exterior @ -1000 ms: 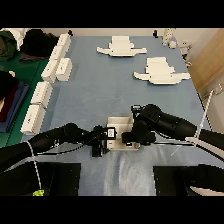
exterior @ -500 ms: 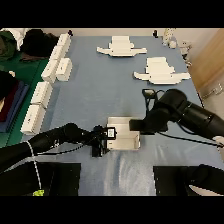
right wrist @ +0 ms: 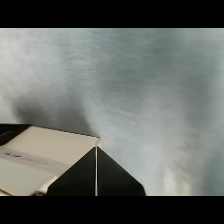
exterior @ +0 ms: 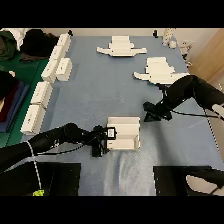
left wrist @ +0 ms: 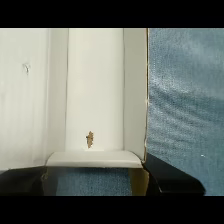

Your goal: Fold the box.

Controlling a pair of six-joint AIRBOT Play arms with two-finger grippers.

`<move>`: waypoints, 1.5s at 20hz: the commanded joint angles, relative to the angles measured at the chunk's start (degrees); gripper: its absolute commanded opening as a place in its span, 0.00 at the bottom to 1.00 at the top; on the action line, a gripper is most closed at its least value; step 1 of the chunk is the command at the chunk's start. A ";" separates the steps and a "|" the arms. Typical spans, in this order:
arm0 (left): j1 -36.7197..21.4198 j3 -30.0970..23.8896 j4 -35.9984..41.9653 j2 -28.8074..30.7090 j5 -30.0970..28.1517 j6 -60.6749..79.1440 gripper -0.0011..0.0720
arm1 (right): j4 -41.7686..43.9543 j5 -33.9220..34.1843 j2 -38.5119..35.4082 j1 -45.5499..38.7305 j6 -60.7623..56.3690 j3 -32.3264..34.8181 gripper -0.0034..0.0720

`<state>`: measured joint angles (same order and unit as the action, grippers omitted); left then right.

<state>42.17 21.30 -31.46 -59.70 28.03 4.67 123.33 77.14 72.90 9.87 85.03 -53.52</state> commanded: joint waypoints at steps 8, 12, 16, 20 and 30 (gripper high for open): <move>0.00 0.02 -0.02 0.02 0.00 0.00 0.37 | 24.09 20.15 18.21 -3.43 38.86 -4.74 0.05; 0.00 0.00 -0.02 0.02 0.02 0.00 0.37 | 22.29 20.09 13.70 0.66 44.17 -4.00 0.05; 0.00 0.00 0.00 0.02 0.00 0.00 0.37 | 19.21 9.55 5.66 5.73 49.24 -0.79 0.05; 0.00 0.02 -0.02 0.02 0.00 0.00 0.37 | 18.51 -5.25 -3.23 11.69 55.32 6.86 0.05; 0.00 0.00 -0.02 0.02 0.00 0.00 0.37 | 17.99 -39.85 -28.22 28.46 71.91 30.77 0.15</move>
